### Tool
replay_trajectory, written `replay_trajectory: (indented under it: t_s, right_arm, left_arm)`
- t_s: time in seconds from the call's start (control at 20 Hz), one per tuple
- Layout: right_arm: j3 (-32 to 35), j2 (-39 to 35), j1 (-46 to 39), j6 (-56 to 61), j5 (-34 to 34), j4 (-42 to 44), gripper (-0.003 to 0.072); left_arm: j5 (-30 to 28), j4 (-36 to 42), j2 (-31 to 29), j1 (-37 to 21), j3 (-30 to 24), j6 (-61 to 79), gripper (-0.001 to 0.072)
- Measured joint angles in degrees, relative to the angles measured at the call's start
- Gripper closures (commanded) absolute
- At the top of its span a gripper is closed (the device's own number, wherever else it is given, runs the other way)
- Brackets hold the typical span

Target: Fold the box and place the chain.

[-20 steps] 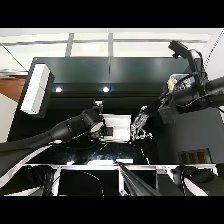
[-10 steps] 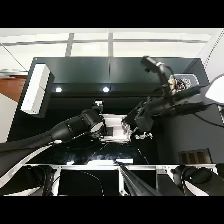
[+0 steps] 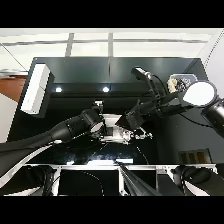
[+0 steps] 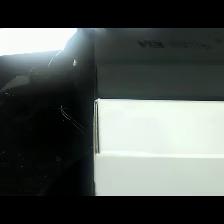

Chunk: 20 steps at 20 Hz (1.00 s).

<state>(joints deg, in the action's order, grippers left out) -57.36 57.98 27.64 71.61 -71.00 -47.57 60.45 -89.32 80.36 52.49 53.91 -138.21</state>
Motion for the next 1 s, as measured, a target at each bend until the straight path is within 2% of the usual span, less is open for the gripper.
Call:
replay_trajectory:
  t_s: [0.25, 0.35, 0.45, 0.55, 0.75, 0.85, 1.0]
  right_arm:
    - [0.2, -5.4, -10.9, -0.8, -9.1, -7.9, -0.0017]
    - [2.8, -8.3, -15.5, -2.8, -8.7, -10.9, -0.0017]
    - [8.2, -10.4, -18.7, -6.1, -4.8, -10.5, -0.0018]
    - [15.4, -11.5, -19.8, -9.6, 1.9, -8.2, -0.0021]
    - [29.0, -12.4, -16.6, -21.8, 16.6, -5.9, -0.0026]
    - [33.4, -12.5, -13.9, -30.6, 20.9, -5.6, -0.0026]
    - [36.7, -12.3, -11.2, -41.6, 24.2, -5.2, -0.0024]
  left_arm:
    - [0.0, 0.0, 0.0, 0.0, 0.0, 0.0, 0.0677]
    - [0.0, 0.0, 0.0, 0.0, 0.0, 0.0, 0.0677]
    - [0.0, 0.0, 0.0, 0.0, 0.0, 0.0, 0.0677]
    - [0.0, 0.0, 0.0, 0.0, 0.0, 0.0, 0.0677]
    - [0.0, 0.0, 0.0, 0.0, 0.0, 0.0, 0.0677]
    - [0.0, 0.0, 0.0, 0.0, 0.0, 0.0, 0.0677]
    - [0.0, 0.0, 0.0, 0.0, 0.0, 0.0, 0.0677]
